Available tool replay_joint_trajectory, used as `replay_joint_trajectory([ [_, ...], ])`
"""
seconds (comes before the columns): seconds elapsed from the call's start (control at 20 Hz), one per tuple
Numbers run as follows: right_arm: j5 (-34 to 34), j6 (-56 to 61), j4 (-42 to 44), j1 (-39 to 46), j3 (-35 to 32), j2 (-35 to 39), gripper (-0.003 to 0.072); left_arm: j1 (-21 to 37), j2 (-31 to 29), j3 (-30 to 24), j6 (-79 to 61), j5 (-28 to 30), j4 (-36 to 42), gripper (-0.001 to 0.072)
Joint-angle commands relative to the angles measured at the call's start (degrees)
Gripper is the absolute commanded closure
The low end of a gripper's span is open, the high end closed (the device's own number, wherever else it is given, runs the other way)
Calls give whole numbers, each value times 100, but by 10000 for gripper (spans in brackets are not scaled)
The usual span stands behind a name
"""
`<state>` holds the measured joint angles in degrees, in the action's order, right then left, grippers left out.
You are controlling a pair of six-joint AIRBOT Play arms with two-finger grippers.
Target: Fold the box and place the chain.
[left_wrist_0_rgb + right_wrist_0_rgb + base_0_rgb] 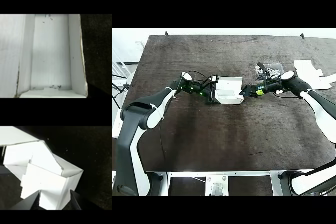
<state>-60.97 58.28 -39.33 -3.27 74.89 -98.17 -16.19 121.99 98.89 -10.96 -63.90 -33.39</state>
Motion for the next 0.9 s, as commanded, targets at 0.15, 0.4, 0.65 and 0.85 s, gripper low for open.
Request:
replay_joint_trajectory([
  [0.15,140,629,-533,-315,295,2,220,-2,-2,-2,0,2,-2,84],
  [0.4,442,1211,-953,-542,299,0,220,-2,-2,-2,0,2,-2,84],
  [0.65,684,1676,-1499,-780,299,0,220,-2,-2,-2,0,2,-2,84],
  [0.85,743,2503,-2284,-914,356,-11,220,-2,-2,-2,0,0,-2,84],
])
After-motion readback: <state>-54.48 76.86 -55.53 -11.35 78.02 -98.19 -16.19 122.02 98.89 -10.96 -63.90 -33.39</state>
